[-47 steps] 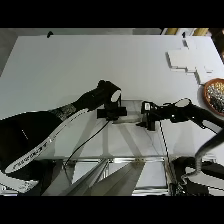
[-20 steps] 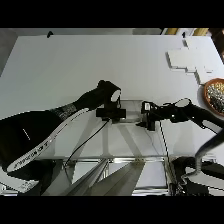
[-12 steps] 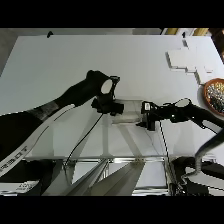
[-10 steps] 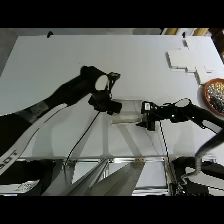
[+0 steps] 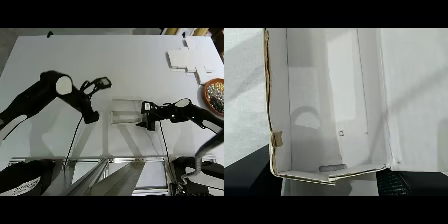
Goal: Fold the box and place the chain.
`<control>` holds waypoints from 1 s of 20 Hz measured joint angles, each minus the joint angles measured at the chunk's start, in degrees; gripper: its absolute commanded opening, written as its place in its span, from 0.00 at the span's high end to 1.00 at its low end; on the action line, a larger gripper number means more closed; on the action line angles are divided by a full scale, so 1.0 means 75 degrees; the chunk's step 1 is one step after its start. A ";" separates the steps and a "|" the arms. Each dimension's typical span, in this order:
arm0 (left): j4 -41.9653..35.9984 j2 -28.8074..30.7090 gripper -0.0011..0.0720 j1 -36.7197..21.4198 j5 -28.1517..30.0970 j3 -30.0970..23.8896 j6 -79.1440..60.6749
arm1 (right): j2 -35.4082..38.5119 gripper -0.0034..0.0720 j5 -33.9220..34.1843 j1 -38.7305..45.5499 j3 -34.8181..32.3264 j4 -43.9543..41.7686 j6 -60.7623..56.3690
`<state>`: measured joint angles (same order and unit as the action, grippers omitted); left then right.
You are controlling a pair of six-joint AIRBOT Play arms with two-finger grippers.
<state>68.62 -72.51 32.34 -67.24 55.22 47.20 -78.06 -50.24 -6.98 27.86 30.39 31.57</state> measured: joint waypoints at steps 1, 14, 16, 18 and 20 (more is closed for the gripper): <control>-0.0405 0.0003 0.03 -0.0146 0.0455 -0.0458 -0.1256 | 0.0000 0.52 0.0000 0.0000 0.0000 0.0000 0.0000; -0.4768 -0.1256 0.03 -0.0519 0.2530 -0.1842 -0.8705 | 0.0000 0.52 -0.0003 0.0000 0.0000 -0.0003 0.0000; -0.5065 -0.1390 0.03 -0.0469 0.2541 -0.1853 -0.9116 | 0.0000 0.52 -0.0003 0.0000 0.0000 -0.0003 0.0000; -0.5254 -0.1512 0.03 -0.0405 0.2559 -0.1856 -0.9364 | 0.0000 0.52 -0.0006 0.0000 0.0000 -0.0003 0.0000; -0.5432 -0.1638 0.03 -0.0356 0.2614 -0.1856 -0.9509 | 0.0000 0.52 -0.0006 0.0000 0.0000 -0.0003 0.0000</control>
